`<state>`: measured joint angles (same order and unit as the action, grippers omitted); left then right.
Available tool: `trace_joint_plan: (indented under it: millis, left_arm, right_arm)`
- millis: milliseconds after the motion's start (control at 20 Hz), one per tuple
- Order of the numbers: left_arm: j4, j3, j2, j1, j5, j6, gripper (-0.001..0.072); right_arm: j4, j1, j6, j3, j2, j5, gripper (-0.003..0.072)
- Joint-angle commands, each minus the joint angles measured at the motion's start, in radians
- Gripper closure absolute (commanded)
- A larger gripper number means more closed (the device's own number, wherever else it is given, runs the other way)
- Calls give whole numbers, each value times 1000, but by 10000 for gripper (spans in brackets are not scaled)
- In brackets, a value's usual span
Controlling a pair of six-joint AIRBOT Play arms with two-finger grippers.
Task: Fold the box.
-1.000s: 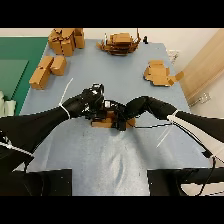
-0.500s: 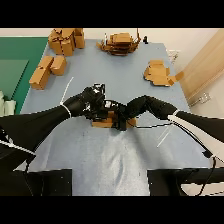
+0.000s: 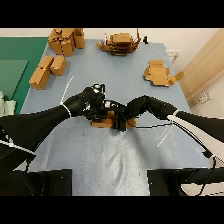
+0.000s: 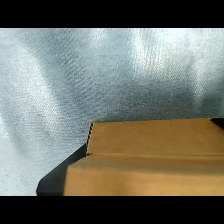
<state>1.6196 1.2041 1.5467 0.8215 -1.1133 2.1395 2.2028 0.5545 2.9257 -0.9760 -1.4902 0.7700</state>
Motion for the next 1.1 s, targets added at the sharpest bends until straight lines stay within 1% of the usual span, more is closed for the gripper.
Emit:
trace_joint_plan:
  millis: [0, 200, 250, 300, 350, 400, 700, 900, 950, 1000, 1050]
  left_arm:
    - [-26, 1, 0, 1, 0, -17, 692]
    - [-33, 1, -2, 0, 2, -26, 688]
    - [-33, 1, -3, 0, 2, -27, 642]
    - [-33, 1, -5, 0, 2, -26, 365]
    - [-32, 1, -10, 0, 2, -25, 225]
    - [-30, 0, -15, -1, 2, -26, 235]
    - [2, 0, -71, -7, 3, -32, 233]
    - [-2, 0, -76, -7, -9, -63, 232]
    - [-2, 0, -76, -7, -22, -75, 191]
    - [0, 0, -77, -7, -38, -90, 108]
    - [5, -2, -79, -10, -57, -112, 109]
  right_arm:
    - [2, 0, 3, 0, 0, -1, 316]
    - [1, 0, 3, 0, 0, -1, 316]
    - [1, 0, 3, 0, 0, -1, 316]
    - [1, 0, 3, 0, 0, -1, 316]
    - [1, 0, 3, 0, 0, -1, 316]
    - [1, 0, 3, 0, 0, -1, 316]
    - [1, 0, 3, 0, 0, -1, 316]
    - [1, 0, 3, 0, 0, -1, 316]
    - [1, 0, 3, 0, 0, -1, 316]
    - [1, 0, 3, 0, 0, -1, 316]
    - [1, 0, 3, 0, 0, -1, 316]
